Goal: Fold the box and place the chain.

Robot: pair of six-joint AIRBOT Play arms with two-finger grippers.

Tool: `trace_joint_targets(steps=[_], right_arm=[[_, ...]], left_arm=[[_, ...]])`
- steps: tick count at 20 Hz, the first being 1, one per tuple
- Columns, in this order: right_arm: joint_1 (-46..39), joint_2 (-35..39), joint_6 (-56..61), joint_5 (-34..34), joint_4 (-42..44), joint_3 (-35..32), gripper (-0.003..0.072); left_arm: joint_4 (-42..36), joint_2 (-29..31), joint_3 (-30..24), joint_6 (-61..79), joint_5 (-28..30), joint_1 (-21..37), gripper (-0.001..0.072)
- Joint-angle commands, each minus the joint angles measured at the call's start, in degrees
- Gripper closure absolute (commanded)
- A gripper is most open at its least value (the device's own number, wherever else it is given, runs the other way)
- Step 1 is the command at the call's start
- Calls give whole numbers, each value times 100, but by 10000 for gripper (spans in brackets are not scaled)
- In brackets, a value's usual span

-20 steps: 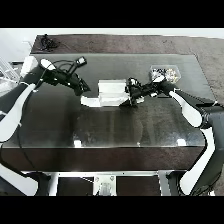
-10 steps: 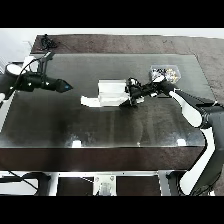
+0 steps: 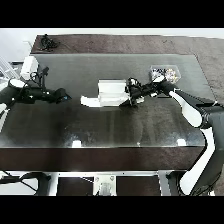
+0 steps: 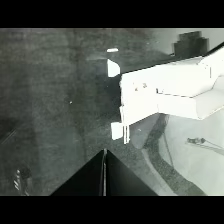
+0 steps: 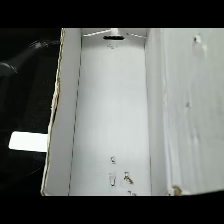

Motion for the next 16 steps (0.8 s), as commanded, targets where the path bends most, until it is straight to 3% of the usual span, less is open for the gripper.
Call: trace_joint_targets(steps=[1, 6, 16], right_arm=[[-4, -4, 2, 0, 2, -2, 121], [-4, -4, 4, 0, 2, -2, 121], [-4, -4, 2, 0, 2, -2, 121]], left_arm=[[-4, -205, -81, -140, 66, -258, 690], [-48, -728, -52, -184, 704, -682, 689], [-372, -1233, 494, -229, 1318, -1416, 690]])
